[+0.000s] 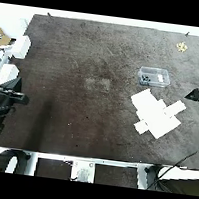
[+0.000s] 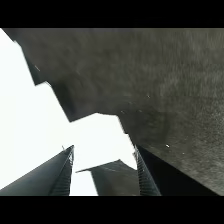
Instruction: Fold the box and place the chain.
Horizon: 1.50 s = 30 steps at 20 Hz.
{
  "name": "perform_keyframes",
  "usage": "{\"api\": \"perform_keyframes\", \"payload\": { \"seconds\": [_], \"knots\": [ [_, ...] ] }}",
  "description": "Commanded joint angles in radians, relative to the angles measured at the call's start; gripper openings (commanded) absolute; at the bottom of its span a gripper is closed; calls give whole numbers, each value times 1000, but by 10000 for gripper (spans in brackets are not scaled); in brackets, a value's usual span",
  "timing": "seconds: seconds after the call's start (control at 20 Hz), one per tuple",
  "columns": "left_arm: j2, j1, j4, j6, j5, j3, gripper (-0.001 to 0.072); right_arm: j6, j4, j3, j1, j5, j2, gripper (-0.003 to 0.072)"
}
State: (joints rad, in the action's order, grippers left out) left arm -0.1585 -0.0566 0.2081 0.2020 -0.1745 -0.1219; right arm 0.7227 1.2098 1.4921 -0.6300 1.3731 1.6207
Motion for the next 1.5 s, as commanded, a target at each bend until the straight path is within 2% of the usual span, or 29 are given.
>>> {"api": "perform_keyframes", "payload": {
  "seconds": [0.0, 0.15, 0.35, 0.4, 0.65, 0.7, 0.75, 0.8, 0.95, 1.05, 1.25, 1.45],
  "knots": [
    [0, 0, 0, 0, 0, 0, 11, -64, 50, 55, -5, 42, 113, 427],
    [0, 0, 0, 0, 0, 0, 11, -141, 3, 59, -4, 47, 175, 426],
    [0, 0, 0, 0, 0, 0, 11, -225, -28, 55, -8, 114, 222, 424],
    [0, 0, 0, 0, 0, 0, 11, -246, -54, 51, -8, 129, 227, 371],
    [0, 0, 0, 0, 0, 0, 11, -275, -103, 8, -3, 210, 272, 358],
    [0, 0, 0, 0, 0, 0, 11, -301, -103, 3, -3, 237, 275, 265],
    [0, 0, 0, 0, 0, 0, 11, -329, -95, 2, -3, 259, 275, 262],
    [0, 0, 0, 0, 0, 0, 11, -349, -93, 2, -5, 281, 272, 182],
    [0, 0, 0, 0, 0, 0, 11, -376, -109, 2, -9, 348, 267, 5],
    [0, 0, 0, 0, 0, 0, 11, -366, -164, -5, -11, 374, 250, 4],
    [0, 0, 0, 0, 0, 0, 11, -336, -299, -132, -15, 370, 127, 2],
    [0, 0, 0, 0, 0, 0, 11, -307, -560, -385, -11, 259, -64, 2]
  ]
}}
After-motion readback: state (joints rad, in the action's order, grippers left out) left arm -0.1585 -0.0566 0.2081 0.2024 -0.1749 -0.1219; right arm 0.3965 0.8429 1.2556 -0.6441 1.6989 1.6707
